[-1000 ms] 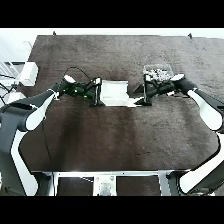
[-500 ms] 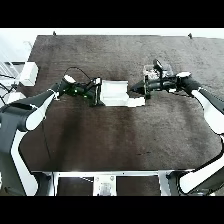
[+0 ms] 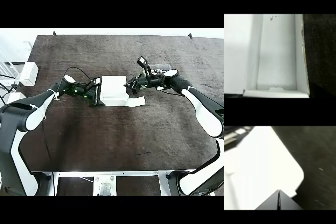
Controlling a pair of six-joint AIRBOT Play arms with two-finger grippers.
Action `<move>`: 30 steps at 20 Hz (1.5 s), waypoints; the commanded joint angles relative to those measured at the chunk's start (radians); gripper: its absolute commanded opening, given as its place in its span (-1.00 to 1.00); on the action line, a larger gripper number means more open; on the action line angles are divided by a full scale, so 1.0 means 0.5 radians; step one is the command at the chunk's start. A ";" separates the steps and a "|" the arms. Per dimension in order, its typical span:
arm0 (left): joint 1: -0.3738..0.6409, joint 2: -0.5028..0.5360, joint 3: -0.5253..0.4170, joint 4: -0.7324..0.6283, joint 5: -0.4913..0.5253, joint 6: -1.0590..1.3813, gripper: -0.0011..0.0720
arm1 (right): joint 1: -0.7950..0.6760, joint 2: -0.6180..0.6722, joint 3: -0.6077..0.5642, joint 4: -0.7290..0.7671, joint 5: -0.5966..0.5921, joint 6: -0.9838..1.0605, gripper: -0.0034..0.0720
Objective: Fold the box and place the chain.
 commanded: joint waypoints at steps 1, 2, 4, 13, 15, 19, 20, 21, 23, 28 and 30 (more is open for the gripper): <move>0.001 0.001 -0.001 0.001 -0.001 0.002 -0.15 | 0.022 -0.031 0.021 -0.111 -0.172 0.107 -0.90; 0.001 0.000 -0.001 0.000 0.000 0.004 -0.15 | 0.022 -0.046 0.021 -0.117 -0.171 0.107 -0.90; 0.001 0.000 -0.001 0.000 0.007 0.004 -0.15 | 0.022 -0.064 0.021 -0.134 -0.163 0.106 -0.89; 0.001 0.000 -0.001 0.000 0.014 0.004 -0.15 | 0.017 -0.014 0.050 -0.152 -0.021 0.025 -0.90; 0.001 0.001 -0.001 0.000 0.014 0.004 -0.15 | 0.007 0.111 0.043 -0.153 0.018 -0.037 -0.90; 0.001 0.001 -0.001 0.000 0.014 0.004 -0.15 | -0.059 0.475 -0.113 -0.425 0.018 -0.037 -0.90; 0.001 0.001 -0.001 0.000 0.014 0.004 -0.15 | -0.067 0.539 -0.167 -0.568 0.021 -0.038 -0.89; 0.001 0.001 -0.001 0.000 0.014 0.003 -0.15 | -0.067 0.568 -0.214 -0.705 0.032 -0.056 -0.68; 0.001 0.001 -0.001 0.000 0.014 0.003 -0.15 | -0.066 0.555 -0.300 -0.856 0.041 -0.175 0.86; 0.001 0.001 -0.001 0.000 0.014 0.003 -0.15 | -0.003 0.420 -0.349 -0.848 0.039 -0.362 0.84; 0.001 0.000 -0.001 0.000 0.014 0.003 -0.15 | 0.037 0.376 -0.349 -0.848 0.023 -0.407 0.84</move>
